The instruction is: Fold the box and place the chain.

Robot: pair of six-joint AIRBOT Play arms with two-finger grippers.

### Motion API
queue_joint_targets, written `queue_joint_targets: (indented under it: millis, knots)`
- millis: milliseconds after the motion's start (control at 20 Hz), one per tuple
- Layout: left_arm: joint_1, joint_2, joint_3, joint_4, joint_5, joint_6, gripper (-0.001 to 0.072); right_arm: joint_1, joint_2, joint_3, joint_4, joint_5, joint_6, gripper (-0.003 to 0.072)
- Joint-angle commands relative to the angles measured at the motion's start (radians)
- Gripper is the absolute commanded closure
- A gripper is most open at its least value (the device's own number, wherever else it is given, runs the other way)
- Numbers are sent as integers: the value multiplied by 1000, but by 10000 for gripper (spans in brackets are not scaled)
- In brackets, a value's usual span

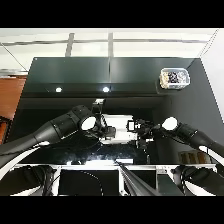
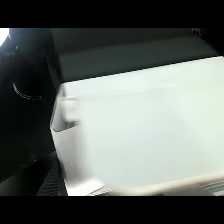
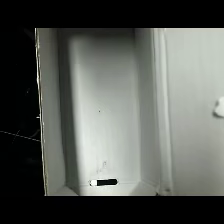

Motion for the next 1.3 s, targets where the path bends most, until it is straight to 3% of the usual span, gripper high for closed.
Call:
queue_joint_targets:
  millis: [0,50,300,550,700,850,1250]
  knots:
    - [-32,-36,35,1,0,-8,212,0,0,0,0,0,0,258]
    - [-37,-40,41,7,-2,-8,241,0,0,0,0,0,0,258]
    - [-38,-40,41,71,-39,-32,246,0,0,0,0,0,0,258]
    - [-38,-68,41,127,-35,-60,357,0,0,0,0,0,0,258]
    - [-38,-101,42,125,-31,-61,357,0,0,0,0,0,0,257]
    - [-38,-110,41,127,-12,-79,424,0,0,0,0,0,0,258]
    - [-38,-110,42,103,1,-78,411,0,0,0,0,0,0,258]
